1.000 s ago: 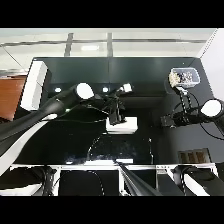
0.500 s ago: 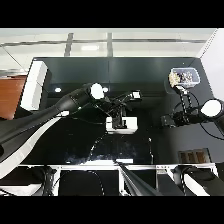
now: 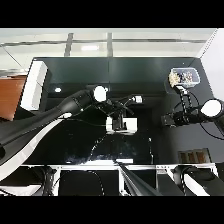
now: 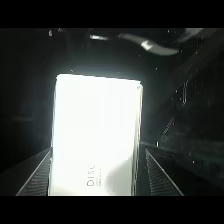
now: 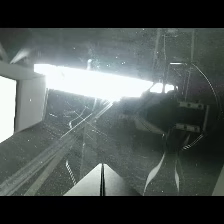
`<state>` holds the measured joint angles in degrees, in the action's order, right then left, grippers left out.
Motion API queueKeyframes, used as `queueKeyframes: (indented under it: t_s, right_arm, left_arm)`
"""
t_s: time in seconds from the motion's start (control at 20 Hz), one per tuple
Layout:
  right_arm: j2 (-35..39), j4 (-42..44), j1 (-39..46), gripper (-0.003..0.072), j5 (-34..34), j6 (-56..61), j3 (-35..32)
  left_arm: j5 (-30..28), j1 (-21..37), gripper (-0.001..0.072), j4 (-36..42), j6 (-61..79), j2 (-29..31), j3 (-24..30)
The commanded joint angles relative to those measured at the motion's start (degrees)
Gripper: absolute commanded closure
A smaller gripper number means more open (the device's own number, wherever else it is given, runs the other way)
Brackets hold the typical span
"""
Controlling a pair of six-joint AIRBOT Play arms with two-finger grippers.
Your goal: Fold the box and place the chain.
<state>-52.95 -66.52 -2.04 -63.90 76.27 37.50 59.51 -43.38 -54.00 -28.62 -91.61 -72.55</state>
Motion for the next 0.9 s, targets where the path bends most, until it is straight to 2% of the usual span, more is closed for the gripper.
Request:
queueKeyframes:
  t_s: [0.0, 0.25, 0.5, 0.55, 0.6, 0.65, 0.85]
  right_arm:
    - [0.04, 0.02, 0.0, 0.0675, 0.11, 0.02, -0.02]
    - [0.04, 0.02, 0.0, 0.0675, 0.13, 0.02, -0.02]
    - [0.04, 0.04, 0.0, 0.0675, 0.11, 0.02, -0.02]
    - [0.04, 0.04, 0.0, 0.0675, 0.09, 0.02, -0.02]
    - [0.04, 0.02, 0.0, 0.0676, 0.11, 0.02, -0.02]
    - [0.04, 0.02, 0.0, 0.0675, 0.11, 0.02, -0.02]
    - [0.04, 0.04, 0.0, 0.0676, 0.11, 0.02, -0.02]
  left_arm:
    - [0.22, -1.97, 0.0, -5.95, -0.02, -0.04, -0.04]
    - [-0.83, -4.11, 0.0, -10.36, -0.02, -0.24, -0.02]
    - [-2.08, -4.35, 0.0004, -10.36, -0.46, -3.04, -0.02]
    - [-1.97, -4.44, 0.0111, -10.34, -1.44, -2.95, -0.11]
    - [-1.46, -4.42, 0.0346, -11.43, -4.63, -2.51, -0.55]
    - [-0.61, -4.28, 0.0386, -13.16, -7.58, -1.88, -1.27]
    - [3.91, -1.73, 0.0385, -22.77, -21.84, 4.66, -3.67]
